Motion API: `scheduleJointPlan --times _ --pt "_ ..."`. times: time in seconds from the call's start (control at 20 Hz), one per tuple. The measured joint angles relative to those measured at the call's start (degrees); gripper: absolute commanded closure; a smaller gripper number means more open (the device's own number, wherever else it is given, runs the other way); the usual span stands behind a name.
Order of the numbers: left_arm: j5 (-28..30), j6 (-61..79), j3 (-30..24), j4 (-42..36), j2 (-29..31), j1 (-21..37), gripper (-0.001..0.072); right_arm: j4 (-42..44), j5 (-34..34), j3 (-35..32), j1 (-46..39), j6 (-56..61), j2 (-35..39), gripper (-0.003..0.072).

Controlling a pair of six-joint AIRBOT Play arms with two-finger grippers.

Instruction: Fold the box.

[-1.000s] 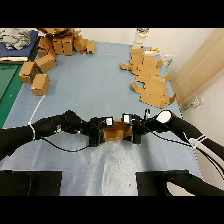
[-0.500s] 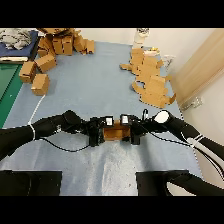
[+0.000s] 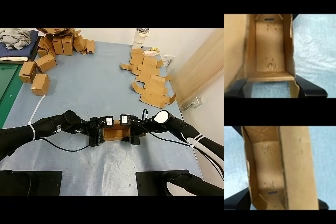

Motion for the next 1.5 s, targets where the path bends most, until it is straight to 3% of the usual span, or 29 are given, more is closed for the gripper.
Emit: scheduleJointPlan --times 0.85,1.3,1.5 --pt "0.00 -0.68 0.00 0.81 0.11 0.00 0.0100 -5.29 0.24 -0.02 -0.66 1.27 4.11 -0.0034" --pt "-3.34 -12.07 -0.02 13.64 2.64 0.07 0.0100 -10.43 0.00 -0.02 -2.10 5.99 5.92 -0.0034" --pt "-3.85 -14.25 -0.07 15.26 2.95 0.07 0.0099 -9.70 -0.02 -0.02 -2.45 7.04 5.99 -0.0034"
